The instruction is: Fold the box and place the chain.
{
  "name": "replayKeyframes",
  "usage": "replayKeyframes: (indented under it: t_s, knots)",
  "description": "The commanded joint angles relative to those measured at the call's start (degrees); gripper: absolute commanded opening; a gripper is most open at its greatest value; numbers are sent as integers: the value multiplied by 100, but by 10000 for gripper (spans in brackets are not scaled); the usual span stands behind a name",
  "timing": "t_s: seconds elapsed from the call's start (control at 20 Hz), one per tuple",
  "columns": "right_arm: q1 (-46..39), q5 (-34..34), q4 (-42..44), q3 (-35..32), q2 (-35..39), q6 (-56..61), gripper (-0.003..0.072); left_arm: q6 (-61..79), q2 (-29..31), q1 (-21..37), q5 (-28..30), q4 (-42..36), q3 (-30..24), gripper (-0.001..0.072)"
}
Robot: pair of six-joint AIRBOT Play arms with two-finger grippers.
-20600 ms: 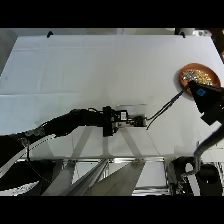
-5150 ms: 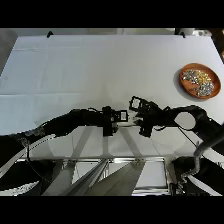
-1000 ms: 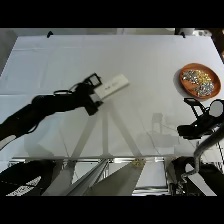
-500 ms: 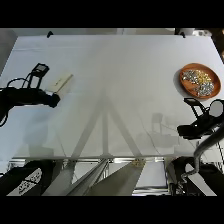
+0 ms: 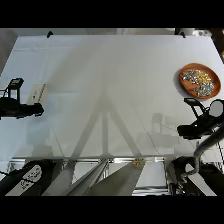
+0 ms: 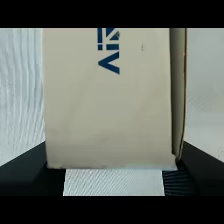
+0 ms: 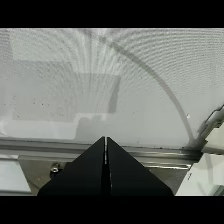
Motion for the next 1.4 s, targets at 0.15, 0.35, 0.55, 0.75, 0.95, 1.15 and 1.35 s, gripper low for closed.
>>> replayKeyframes:
  t_s: [0.15,0.35,0.55,0.75,0.95,1.15,1.35]
  knots:
    - [-4,2,2,7,-2,2,12,-79,4,87,181,28,-79,642]
    - [-4,2,2,7,-2,2,12,-92,208,63,334,28,-79,691]
    - [-4,2,2,7,-2,2,12,-92,1215,-63,369,33,-79,696]
    - [-4,2,2,7,-2,0,12,-85,2524,-522,553,-13,-79,695]
    - [-4,2,2,7,-2,2,12,-68,3318,-1058,1255,-15,-79,695]
    - [-4,2,2,7,-2,2,12,-68,3390,-1156,1963,-350,-81,695]
    - [-4,2,2,7,-2,0,12,-24,3390,-1156,1895,-955,-81,694]
